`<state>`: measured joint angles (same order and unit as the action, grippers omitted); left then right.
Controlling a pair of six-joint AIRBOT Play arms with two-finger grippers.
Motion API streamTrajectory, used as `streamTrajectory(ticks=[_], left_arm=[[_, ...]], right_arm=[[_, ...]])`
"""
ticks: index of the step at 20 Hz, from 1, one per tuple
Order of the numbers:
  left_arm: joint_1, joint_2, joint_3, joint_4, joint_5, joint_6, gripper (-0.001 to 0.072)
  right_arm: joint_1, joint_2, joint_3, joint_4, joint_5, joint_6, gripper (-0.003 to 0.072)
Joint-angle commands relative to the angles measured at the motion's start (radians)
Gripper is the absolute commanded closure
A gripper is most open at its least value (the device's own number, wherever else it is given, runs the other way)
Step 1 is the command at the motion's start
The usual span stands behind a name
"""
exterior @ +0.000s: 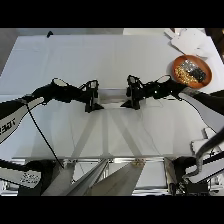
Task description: Fold the box and place the chain.
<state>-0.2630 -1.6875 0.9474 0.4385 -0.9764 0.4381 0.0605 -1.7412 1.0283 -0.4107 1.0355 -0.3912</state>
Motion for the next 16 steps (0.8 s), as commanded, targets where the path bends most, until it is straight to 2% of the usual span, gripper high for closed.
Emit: streamTrajectory(ticks=[1, 7, 8, 9, 10, 16], left_arm=[[0.0, 0.001, 0.0, 0.0, 0.0, 0.0, 0.0485], [0.0, 0.001, 0.0, 0.0, 0.0, 0.0, 0.0496], [0.0, 0.001, 0.0, 0.0, 0.0, 0.0, 0.0496], [0.0, 0.001, 0.0, 0.0, 0.0, 0.0, 0.0496], [0.0, 0.001, 0.0, 0.0, 0.0, 0.0, 0.0496], [0.0, 0.001, 0.0, 0.0, 0.0, 0.001, 0.0496]], right_arm=[[0.0, 0.0, 0.0, 0.0, 0.0, 0.0, 0.024], [0.0, 0.0, 0.0, 0.0, 0.0, 0.0, 0.0235], [0.0, 0.0, 0.0, -0.002, 0.0, 0.001, 0.0194], [0.0, 0.0, 0.0, -0.005, 0.0, 0.001, 0.008], [-0.001, 0.001, 0.0, -0.011, 0.0, 0.001, 0.0027], [0.0, 0.074, 0.0, -0.234, -0.007, 0.053, 0.0029]])
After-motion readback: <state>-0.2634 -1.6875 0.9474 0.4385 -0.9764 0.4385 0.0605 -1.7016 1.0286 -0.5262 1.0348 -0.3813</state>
